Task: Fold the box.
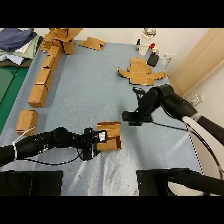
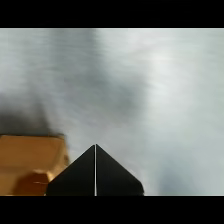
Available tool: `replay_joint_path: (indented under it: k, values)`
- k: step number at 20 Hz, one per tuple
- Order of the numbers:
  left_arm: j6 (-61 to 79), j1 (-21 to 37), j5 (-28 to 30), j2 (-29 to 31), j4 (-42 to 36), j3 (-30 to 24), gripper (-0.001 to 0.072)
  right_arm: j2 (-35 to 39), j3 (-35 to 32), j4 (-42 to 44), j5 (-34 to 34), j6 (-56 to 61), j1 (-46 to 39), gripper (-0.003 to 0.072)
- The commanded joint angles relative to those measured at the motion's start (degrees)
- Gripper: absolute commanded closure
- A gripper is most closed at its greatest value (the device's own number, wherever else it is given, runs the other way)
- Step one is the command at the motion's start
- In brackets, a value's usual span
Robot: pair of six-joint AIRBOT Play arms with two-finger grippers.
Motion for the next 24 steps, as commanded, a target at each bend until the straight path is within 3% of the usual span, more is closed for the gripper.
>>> replay_joint_path:
  k: [1,4,7,10,13,16,20,24]
  values:
    - [0.0,0.07,0.0,-0.04,0.0,0.04,0.0187,-10.19,-0.31,36.46,7.3,-33.75,-9.38,0.0685]
    - [0.0,0.07,0.02,-0.04,0.0,0.04,0.0187,-13.09,-0.5,48.87,-2.78,-48.98,-8.28,0.0686]
    - [0.0,0.07,0.0,-0.04,0.0,0.04,0.0188,-11.39,-1.95,49.48,-7.06,-55.93,-4.9,0.0685]
    - [0.0,0.07,0.0,-0.04,0.0,0.04,0.0187,-6.95,-7.21,49.07,-6.4,-61.29,-2.56,0.0685]
    - [0.0,0.07,0.0,-0.04,0.0,0.04,0.0188,-0.28,-16.02,48.22,-2.01,-67.45,-2.34,0.0686]
    - [0.0,0.07,0.0,-0.04,0.0,0.04,0.0188,8.31,-23.19,46.8,10.49,-72.08,0.85,0.0683]
    - [0.0,0.07,0.02,-0.04,0.0,0.04,0.0188,15.61,-25.73,39.98,19.28,-72.08,5.53,0.0683]
    - [0.0,0.07,0.0,-0.04,0.0,0.04,0.0188,17.9,-25.86,32.52,25.99,-72.11,11.04,0.0681]
